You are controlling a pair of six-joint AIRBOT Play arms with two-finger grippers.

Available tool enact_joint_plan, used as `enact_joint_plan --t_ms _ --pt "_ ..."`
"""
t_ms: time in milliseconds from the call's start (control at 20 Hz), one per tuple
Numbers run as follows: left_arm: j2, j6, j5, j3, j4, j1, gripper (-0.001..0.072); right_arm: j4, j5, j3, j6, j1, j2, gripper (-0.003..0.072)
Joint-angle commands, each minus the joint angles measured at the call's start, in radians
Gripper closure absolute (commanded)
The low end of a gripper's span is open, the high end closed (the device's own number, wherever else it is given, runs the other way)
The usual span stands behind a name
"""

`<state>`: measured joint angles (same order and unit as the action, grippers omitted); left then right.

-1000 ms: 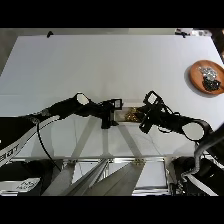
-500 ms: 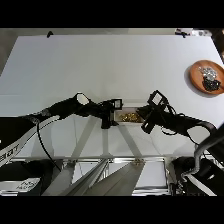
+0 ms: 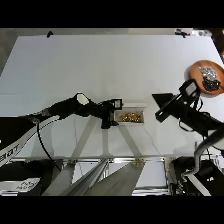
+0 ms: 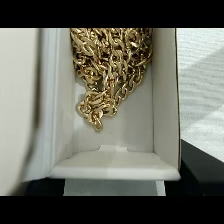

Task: Fold the box and place the chain.

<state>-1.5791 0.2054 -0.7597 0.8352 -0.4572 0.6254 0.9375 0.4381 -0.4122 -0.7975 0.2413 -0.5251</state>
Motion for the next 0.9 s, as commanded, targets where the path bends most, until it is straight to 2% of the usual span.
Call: enact_joint_plan --t_ms 0,150,350,550,850 --pt "0.0 0.0 0.0 0.0 0.0 0.0 0.0252 -0.073 0.103 -0.071 0.0 -0.222 -0.162 0.0683" --pt "0.0 0.0 0.0 0.0 0.0 0.0 0.0252 -0.169 0.368 -0.233 0.128 -0.264 -0.409 0.0683" --pt "0.0 0.0 0.0 0.0 0.0 0.0 0.0252 -0.261 0.578 -0.39 0.179 -0.264 -0.654 0.0683" --pt "0.0 0.0 0.0 0.0 0.0 0.0 0.0252 -0.222 0.731 -0.415 0.313 -0.239 -0.748 0.0682" --pt "0.0 0.0 0.0 0.0 0.0 0.0 0.0252 -0.157 0.782 -0.415 0.37 -0.113 -0.776 0.0681"
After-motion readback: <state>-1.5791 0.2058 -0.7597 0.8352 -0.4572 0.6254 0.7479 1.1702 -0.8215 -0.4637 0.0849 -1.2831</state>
